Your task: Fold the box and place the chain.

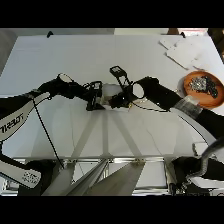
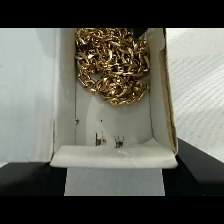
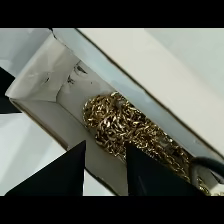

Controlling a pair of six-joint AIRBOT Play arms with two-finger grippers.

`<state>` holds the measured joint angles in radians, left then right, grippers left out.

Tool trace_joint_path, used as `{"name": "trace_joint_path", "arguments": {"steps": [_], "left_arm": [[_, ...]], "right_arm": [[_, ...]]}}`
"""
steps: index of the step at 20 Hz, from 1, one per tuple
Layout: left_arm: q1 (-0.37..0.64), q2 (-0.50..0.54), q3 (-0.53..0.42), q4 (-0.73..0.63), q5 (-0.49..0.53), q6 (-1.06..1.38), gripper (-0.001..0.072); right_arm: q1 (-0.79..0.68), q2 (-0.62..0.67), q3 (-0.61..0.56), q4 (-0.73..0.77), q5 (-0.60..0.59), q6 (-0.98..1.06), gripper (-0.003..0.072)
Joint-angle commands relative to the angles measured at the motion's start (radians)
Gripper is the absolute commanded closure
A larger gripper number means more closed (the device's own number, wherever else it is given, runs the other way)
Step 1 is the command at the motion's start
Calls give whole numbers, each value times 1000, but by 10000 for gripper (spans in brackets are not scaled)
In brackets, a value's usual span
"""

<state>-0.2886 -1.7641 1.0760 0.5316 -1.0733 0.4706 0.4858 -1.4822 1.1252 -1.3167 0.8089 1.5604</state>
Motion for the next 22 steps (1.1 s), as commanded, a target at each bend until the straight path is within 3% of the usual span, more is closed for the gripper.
{"name": "trace_joint_path", "arguments": {"steps": [1, 8, 12, 17, 22], "left_arm": [[0, 0, 0, 0, 0, 0, 333], [0, 0, 0, 0, 0, 0, 333], [0, 0, 0, 0, 0, 0, 333], [0, 0, 0, 0, 0, 0, 333], [0, 0, 0, 0, 0, 0, 333]], "right_arm": [[0, 55, 1, -51, 45, -9, 407], [-2, 283, 1, -323, 183, -24, 407], [-17, 328, 1, -444, 255, -27, 407], [-169, 328, 1, -393, 283, -130, 407], [-395, 304, -6, -128, 291, -545, 407]]}}
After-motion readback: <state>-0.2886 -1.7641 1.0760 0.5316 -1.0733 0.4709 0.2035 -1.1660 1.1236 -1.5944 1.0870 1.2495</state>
